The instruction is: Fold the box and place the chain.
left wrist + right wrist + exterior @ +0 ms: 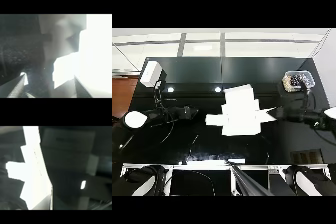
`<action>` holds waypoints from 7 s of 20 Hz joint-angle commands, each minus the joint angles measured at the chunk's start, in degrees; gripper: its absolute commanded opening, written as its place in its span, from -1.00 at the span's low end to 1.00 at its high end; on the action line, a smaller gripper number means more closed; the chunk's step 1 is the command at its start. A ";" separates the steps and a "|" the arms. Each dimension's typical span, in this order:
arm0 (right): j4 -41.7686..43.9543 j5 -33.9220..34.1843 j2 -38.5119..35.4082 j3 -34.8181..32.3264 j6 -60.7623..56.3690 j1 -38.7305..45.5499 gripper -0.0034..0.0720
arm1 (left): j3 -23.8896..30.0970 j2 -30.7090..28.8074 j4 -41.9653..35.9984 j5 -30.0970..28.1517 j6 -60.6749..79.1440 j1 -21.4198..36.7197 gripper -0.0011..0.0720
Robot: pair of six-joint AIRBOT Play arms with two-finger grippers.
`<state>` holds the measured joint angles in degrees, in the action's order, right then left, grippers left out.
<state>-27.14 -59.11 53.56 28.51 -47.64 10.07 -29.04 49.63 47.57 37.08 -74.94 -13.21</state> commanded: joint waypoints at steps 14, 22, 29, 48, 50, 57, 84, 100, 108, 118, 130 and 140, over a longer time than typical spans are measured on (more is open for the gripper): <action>-1.01 11.13 -11.61 -7.17 1.75 -20.04 -0.87 | -19.61 40.79 -25.90 36.26 45.59 0.66 0.93; -1.03 11.13 -11.61 -7.15 -1.03 -20.04 -0.87 | -20.65 44.89 -25.57 41.64 55.56 0.33 0.21; -1.27 8.48 -11.61 -6.99 -3.17 -19.87 -0.86 | -20.72 44.92 -25.55 41.16 61.35 0.55 -0.90; -25.00 -3.13 -11.50 4.13 16.22 -1.75 0.83 | -19.98 31.74 -15.52 10.51 79.41 -18.25 -0.91; -21.46 -1.40 -11.47 0.81 21.05 -1.75 0.83 | -20.00 32.15 -15.39 9.84 79.41 -19.43 -0.90; -21.05 -2.08 -11.47 -6.73 23.26 -6.80 0.82 | -19.91 33.57 -14.95 10.03 79.21 -19.54 -0.90; -25.07 5.51 -10.05 -10.27 40.52 -22.71 0.82 | -19.93 36.00 -14.99 10.03 75.78 -19.54 -0.90; -20.26 15.02 -4.35 -10.32 44.02 -34.23 0.82 | -19.93 36.00 -15.02 10.08 75.78 -19.54 -0.90; -23.02 14.95 -4.98 -5.11 34.36 -34.21 0.76 | -19.93 36.00 -15.02 10.10 75.78 -19.54 -0.90; -23.89 18.73 -4.96 -2.08 35.47 -33.62 0.78 | -19.93 36.00 -14.97 10.08 75.82 -19.54 -0.91; -14.21 12.85 -1.40 -1.73 45.81 -26.25 0.77 | -20.00 35.45 -11.52 9.88 76.89 -19.65 -0.91; -9.42 14.12 -0.04 -1.73 50.49 -26.14 0.77 | -20.00 35.26 -11.50 9.90 79.49 -19.65 -0.91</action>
<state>-38.09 -45.04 53.06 26.74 1.52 -16.10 -48.97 84.93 36.01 47.00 3.81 -32.84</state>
